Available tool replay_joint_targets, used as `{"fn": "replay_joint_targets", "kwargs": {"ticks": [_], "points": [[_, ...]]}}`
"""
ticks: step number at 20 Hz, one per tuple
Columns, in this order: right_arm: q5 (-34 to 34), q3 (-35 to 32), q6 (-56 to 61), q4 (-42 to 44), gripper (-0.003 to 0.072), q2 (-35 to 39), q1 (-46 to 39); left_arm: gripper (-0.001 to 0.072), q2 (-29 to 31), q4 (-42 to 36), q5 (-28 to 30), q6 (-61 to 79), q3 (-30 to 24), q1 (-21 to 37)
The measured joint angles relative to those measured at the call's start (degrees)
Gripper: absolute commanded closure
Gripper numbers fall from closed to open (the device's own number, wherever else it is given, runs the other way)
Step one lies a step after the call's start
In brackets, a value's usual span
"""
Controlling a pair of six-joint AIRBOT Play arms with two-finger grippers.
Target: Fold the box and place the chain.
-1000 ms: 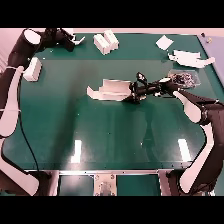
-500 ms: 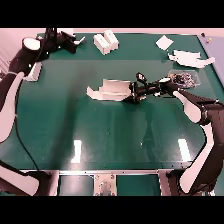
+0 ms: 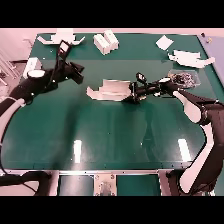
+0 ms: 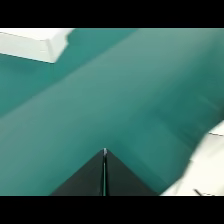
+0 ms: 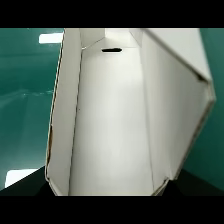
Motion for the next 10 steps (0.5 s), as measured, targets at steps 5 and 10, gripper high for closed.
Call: {"fn": "replay_joint_targets", "kwargs": {"ticks": [5,10], "points": [[0.0,0.0,0.0,0.0,0.013,0.0,0.0,0.069,1.1,-2.4,-2.5,5.2,-4.2,-5.2],[0.0,0.0,0.0,0.0,0.013,0.0,0.0,0.0689,-0.3,-3.7,-11.7,13.7,-4.9,-7.0]]}}
